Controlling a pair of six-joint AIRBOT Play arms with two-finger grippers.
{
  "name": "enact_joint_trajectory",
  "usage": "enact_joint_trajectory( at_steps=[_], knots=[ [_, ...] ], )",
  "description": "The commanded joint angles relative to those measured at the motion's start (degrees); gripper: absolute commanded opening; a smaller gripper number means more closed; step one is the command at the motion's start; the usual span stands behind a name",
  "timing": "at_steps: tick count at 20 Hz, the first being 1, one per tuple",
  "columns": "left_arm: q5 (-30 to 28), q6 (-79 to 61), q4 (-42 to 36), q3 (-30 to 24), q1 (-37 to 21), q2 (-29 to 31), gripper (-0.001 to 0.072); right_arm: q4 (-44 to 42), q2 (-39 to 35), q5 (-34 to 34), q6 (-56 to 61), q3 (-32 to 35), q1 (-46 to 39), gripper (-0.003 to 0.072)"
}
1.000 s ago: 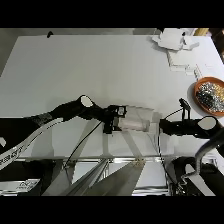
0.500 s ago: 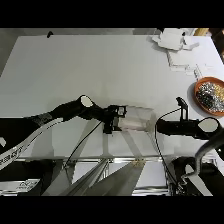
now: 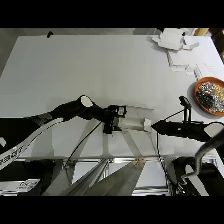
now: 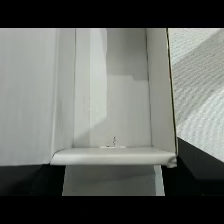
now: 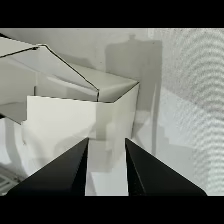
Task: Fold the box and place the chain.
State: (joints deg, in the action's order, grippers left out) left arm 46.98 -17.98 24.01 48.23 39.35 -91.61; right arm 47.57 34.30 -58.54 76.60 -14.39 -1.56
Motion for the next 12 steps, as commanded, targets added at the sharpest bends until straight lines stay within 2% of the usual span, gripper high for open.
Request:
enact_joint_trajectory(
  at_steps=[1,3,7,8,12],
  knots=[
    [-0.04,-0.02,0.02,0.07,-0.04,0.02,0.0206,-0.48,-0.48,1.49,-0.15,0.02,0.07,0.0276],
    [-0.02,-0.02,0.02,0.07,-0.04,0.02,0.0206,-0.39,-0.46,4.09,-0.11,0.15,0.07,0.0277],
    [-0.02,-0.02,0.02,0.07,-0.04,0.02,0.0206,-1.09,1.25,4.31,0.13,0.15,0.5,0.0322],
    [-0.02,-0.02,0.02,0.07,-0.04,0.02,0.0206,-0.9,1.33,5.31,0.17,0.15,1.33,0.0363],
    [-0.04,-0.02,0.02,0.07,-0.04,0.02,0.0206,-0.83,1.64,9.99,5.14,0.15,7.08,0.0367]
  ],
)
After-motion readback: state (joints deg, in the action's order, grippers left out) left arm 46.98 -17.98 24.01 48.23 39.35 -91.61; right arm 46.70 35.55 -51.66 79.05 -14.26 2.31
